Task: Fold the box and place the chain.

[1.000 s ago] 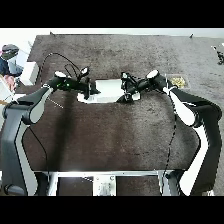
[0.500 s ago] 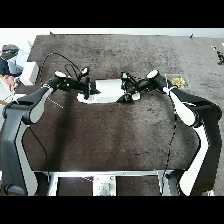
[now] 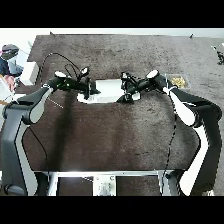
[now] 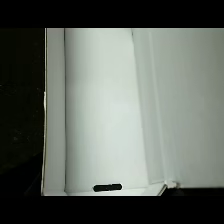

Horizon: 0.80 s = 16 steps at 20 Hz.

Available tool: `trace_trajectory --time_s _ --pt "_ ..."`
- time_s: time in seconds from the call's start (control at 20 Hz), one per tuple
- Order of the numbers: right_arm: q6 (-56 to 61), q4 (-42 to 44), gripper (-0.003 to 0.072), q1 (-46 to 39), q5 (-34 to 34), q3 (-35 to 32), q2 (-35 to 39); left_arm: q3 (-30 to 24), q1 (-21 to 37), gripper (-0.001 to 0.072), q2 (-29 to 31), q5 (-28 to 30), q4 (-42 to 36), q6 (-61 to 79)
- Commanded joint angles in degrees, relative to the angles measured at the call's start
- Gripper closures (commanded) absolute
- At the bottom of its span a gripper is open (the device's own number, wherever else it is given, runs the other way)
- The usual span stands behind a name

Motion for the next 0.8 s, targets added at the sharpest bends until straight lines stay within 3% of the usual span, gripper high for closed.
trace_trajectory --time_s 0.0,0.55,0.6,0.65,0.75 --pt "0.0 0.1 0.0277 0.0 0.0 0.0 0.0 0.0 0.1 0.0699 0.0 0.1 0.0 0.0" --pt "0.0 0.1 0.0277 0.0 0.0 0.0 0.0 0.0 0.1 0.0697 0.4 -2.8 -3.5 0.0" --pt "0.0 0.1 0.0277 0.0 0.0 0.0 0.0 0.2 0.4 0.0581 0.7 -3.8 -3.5 0.0" --pt "0.0 0.1 0.0277 0.0 0.0 0.0 0.0 0.5 0.8 0.0407 1.0 -4.6 -4.0 -0.6" --pt "0.0 0.1 0.0277 0.0 0.0 0.0 0.0 0.9 2.5 0.0409 1.8 -6.7 -4.3 -1.2"
